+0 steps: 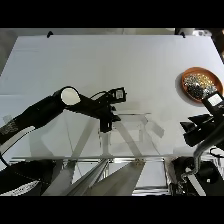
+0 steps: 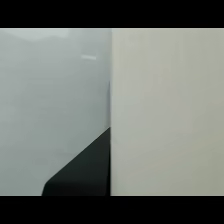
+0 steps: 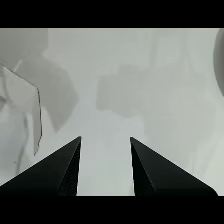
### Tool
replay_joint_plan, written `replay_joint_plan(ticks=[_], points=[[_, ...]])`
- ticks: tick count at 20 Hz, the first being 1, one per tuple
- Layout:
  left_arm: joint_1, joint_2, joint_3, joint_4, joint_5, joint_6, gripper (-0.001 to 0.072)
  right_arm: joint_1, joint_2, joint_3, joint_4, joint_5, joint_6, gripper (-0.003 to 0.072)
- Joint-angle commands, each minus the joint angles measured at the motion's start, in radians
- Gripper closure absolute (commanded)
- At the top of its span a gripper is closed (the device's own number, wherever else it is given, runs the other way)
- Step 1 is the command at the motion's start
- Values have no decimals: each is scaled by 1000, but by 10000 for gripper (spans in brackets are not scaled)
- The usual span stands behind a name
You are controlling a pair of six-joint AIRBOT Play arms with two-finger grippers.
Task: Fold the box and place the chain.
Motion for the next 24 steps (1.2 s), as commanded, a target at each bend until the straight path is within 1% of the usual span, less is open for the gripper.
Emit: replay_joint_plan(ticks=[1, 3, 5, 8, 10, 11, 14, 16, 18, 24], points=[[-20, -23, -38, 8, 151, 46, 710, 0, 50, 0, -20, 26, 19, 335], [-22, -60, -38, 3, 180, 99, 709, 0, 50, 0, -17, 11, 19, 336], [-21, -98, -38, -3, 182, 137, 709, 0, 50, 0, -13, -1, 34, 337], [-21, -136, -38, -17, 225, 138, 709, 0, 49, 0, -10, -13, 45, 337], [-21, -138, -38, -61, 266, 157, 705, 0, 48, 0, -10, -26, 45, 337], [-21, -138, -38, -97, 278, 208, 705, 0, 48, 0, -10, -32, 45, 337], [-20, -143, -38, -212, 272, 410, 706, 0, 48, 0, -10, -49, 45, 337], [-19, -163, -38, -290, 240, 512, 707, 0, 48, 0, -10, -49, 45, 337], [-19, -187, -38, -300, 184, 583, 707, 0, 48, -1, -10, -49, 44, 337], [1, -212, -38, -293, 190, 498, 706, 0, 48, -1, -10, -51, 44, 337]])
